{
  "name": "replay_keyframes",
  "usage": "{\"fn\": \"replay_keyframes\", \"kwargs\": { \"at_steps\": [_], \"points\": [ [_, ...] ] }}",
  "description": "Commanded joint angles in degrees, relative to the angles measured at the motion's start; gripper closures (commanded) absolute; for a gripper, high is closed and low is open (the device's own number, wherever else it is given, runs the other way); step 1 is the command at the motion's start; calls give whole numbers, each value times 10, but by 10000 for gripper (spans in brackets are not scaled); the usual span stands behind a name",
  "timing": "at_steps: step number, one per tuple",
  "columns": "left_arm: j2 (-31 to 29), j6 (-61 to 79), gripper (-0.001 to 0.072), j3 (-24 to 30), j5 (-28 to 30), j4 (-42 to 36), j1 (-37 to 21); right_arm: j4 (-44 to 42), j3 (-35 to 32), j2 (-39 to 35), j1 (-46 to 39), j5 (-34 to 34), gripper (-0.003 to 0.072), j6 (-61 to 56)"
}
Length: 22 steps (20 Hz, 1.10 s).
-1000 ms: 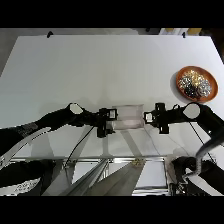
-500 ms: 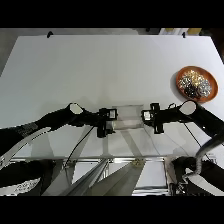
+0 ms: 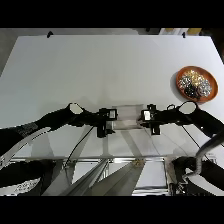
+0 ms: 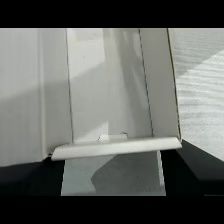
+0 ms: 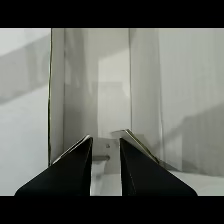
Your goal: Fold the box and place the chain.
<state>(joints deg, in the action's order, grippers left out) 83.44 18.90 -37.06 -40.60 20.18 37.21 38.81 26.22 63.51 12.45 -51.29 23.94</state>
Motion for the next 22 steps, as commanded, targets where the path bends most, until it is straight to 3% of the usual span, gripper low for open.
{"fn": "replay_keyframes", "kwargs": {
  "at_steps": [1, 3, 6, 9, 11, 13, 15, 19, 20, 22],
  "points": [
    [0, 0, 499, 0, 0, 0, 0, -26, -2, 11, 16, -3, 506, 21],
    [0, 0, 499, 0, 0, 0, 0, -37, -2, 21, 21, -2, 471, 21],
    [0, 0, 499, 0, 1, 0, 0, -30, -2, 24, 21, 10, 269, 16],
    [0, 0, 499, 0, 0, 0, 0, -18, -2, 23, 21, 9, 249, 10],
    [0, 0, 499, 0, 1, 0, 0, 2, -2, 23, 17, 9, 310, -28],
    [0, 0, 499, 0, 1, 0, 0, 45, -2, 9, 5, 9, 504, -96],
    [0, 0, 499, 0, 1, 0, 0, 103, -2, -24, -12, 2, 588, -183],
    [0, 0, 499, 0, 1, 0, 0, 113, -2, -110, -44, -21, 598, -292],
    [0, 0, 499, 0, 1, 0, 0, 104, -2, -133, -47, -22, 667, -340],
    [0, 0, 499, 0, 1, 0, 0, 105, -2, -163, -47, -9, 669, -455]
  ]
}}
